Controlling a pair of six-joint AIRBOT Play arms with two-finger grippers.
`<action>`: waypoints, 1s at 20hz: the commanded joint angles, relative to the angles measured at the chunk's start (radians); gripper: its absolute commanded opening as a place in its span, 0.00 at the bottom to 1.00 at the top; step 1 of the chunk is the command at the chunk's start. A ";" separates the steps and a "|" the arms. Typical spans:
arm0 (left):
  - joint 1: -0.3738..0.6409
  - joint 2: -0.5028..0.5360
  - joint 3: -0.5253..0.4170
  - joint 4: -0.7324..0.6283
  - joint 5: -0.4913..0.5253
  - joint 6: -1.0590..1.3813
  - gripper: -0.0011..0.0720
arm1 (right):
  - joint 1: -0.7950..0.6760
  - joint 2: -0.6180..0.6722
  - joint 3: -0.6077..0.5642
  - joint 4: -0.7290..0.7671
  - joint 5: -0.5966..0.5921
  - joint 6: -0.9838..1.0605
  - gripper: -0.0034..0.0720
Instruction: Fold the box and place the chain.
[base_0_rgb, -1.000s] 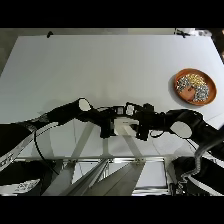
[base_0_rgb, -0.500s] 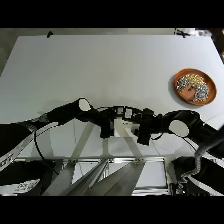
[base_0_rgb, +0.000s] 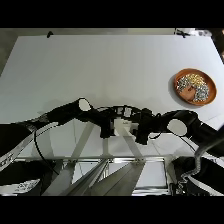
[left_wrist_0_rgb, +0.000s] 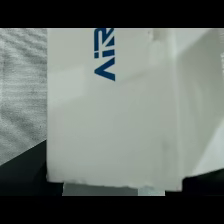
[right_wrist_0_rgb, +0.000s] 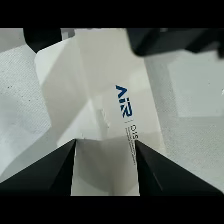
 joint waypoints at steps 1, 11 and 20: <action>0.001 0.001 0.000 0.000 0.000 0.000 0.30 | 0.000 -0.019 0.000 -0.048 -0.024 0.045 0.49; 0.001 0.001 0.000 0.000 0.000 0.000 0.30 | 0.000 0.045 0.002 -0.044 -0.061 0.070 0.46; 0.001 0.001 0.000 0.000 0.000 0.000 0.30 | 0.000 -0.011 0.000 -0.050 -0.071 0.073 0.46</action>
